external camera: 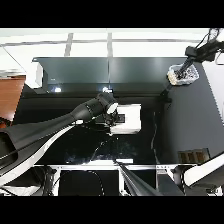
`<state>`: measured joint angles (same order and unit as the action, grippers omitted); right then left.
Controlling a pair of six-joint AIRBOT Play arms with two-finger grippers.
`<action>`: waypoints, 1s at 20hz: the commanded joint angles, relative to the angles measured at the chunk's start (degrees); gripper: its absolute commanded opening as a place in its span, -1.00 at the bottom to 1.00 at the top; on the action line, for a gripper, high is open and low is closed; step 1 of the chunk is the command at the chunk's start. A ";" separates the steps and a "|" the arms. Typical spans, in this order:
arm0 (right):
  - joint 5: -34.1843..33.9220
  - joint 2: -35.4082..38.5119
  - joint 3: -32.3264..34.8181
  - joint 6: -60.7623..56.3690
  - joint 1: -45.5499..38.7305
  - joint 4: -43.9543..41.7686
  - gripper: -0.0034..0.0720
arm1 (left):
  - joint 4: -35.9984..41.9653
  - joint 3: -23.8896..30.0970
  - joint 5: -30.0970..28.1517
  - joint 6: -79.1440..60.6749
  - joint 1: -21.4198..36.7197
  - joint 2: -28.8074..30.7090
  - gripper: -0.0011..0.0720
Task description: Fold the box and place the chain.
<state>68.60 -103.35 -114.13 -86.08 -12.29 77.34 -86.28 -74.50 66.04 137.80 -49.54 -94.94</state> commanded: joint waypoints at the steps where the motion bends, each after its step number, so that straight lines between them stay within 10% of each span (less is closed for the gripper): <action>1: 0.98 12.83 5.14 6.14 -0.79 -9.57 -0.86 | 0.00 -0.04 0.11 0.02 -0.07 0.02 -0.90; 11: 2.75 41.59 15.93 8.13 0.52 -24.13 -0.86 | -0.04 -0.04 0.20 0.02 -0.07 0.02 -0.90; 20: 11.32 50.36 18.23 7.80 12.52 -21.20 -0.86 | -0.07 -0.04 0.22 0.02 -0.04 0.02 -0.90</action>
<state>76.14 -55.02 -97.54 -79.85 -4.19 54.89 -86.30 -74.50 66.37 137.84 -49.58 -94.94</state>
